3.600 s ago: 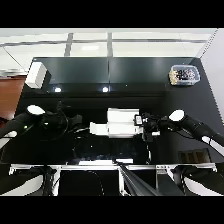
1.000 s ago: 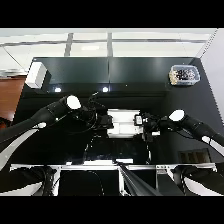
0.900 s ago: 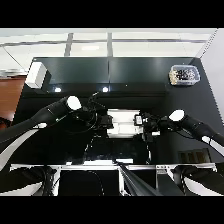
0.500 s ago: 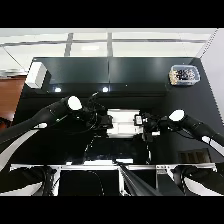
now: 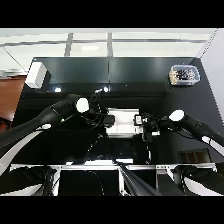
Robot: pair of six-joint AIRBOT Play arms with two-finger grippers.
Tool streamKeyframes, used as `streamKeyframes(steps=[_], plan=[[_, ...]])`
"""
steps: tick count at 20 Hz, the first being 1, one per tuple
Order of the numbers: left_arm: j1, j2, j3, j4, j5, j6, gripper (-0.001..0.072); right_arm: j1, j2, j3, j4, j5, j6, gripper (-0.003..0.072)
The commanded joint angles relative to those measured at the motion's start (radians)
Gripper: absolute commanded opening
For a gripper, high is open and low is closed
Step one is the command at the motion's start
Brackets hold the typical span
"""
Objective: Fold the box and place the chain.
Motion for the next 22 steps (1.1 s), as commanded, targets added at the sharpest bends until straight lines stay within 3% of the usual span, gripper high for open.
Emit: streamKeyframes(steps=[1, 7, 10, 15, 22], plan=[[-0.043, 0.0, 0.027, 0.142, -0.025, -0.122, 0.0406, 0.0, 0.0, 0.0, -0.001, 0.002, 0.0, 0.001], [-0.05, -0.04, 0.028, 0.164, -0.089, -0.17, 0.0405, 0.0, 0.0, 0.0, -0.001, 0.002, 0.0, 0.001], [-0.061, -0.068, 0.032, 0.164, -0.099, -0.198, 0.0343, 0.0, 0.0, 0.0, -0.001, 0.002, 0.0, 0.001], [-0.132, -0.124, 0.13, 0.268, -0.153, -0.334, 0.0343, 0.0, 0.0, 0.0, -0.001, 0.002, 0.0, 0.001], [-0.193, -0.146, 0.165, 0.291, -0.239, -0.521, 0.0343, 0.0, 0.0, 0.0, -0.001, 0.002, 0.0, 0.001]])
